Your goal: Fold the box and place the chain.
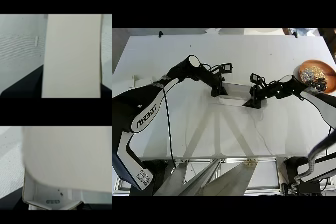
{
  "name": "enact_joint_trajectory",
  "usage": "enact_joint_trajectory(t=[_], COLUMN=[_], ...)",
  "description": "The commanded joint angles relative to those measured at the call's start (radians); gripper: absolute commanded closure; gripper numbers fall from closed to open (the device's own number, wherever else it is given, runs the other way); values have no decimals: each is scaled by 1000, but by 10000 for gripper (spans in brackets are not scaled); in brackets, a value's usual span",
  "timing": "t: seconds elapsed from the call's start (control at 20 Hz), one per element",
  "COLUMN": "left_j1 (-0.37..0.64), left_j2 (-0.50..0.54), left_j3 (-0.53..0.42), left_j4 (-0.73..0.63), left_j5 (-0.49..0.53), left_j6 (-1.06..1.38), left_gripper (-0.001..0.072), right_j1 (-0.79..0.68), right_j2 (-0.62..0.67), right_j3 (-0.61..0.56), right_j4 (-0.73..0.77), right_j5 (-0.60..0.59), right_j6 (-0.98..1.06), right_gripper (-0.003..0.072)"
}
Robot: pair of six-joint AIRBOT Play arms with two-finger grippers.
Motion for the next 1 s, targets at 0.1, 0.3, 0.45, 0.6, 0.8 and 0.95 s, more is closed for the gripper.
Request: enact_joint_trajectory(t=[0.1, 0.3, 0.45, 0.6, 0.8, 0.95], left_j1=[50, 107, 119, 106, 66, 33], left_j2=[80, 153, 195, 201, 197, 184], left_j3=[1, 1, 1, 1, 1, 1], left_j4=[45, 150, 323, 297, 31, -80], left_j5=[-81, -183, -323, -472, -442, -327], left_j6=[-54, -132, -164, -225, -133, -52], left_gripper=[351, 388, 702, 703, 703, 702], right_j1=[0, 0, 0, 0, 0, 0], right_j2=[0, 0, 0, 0, 0, 0], right_j3=[1, 1, 1, 1, 1, 1], right_j4=[0, 0, 0, 0, 0, 0], right_j5=[-1, -1, -1, -1, -1, -1], right_j6=[0, 0, 0, 0, 0, 0], right_gripper=[347, 347, 347, 347, 347, 347])
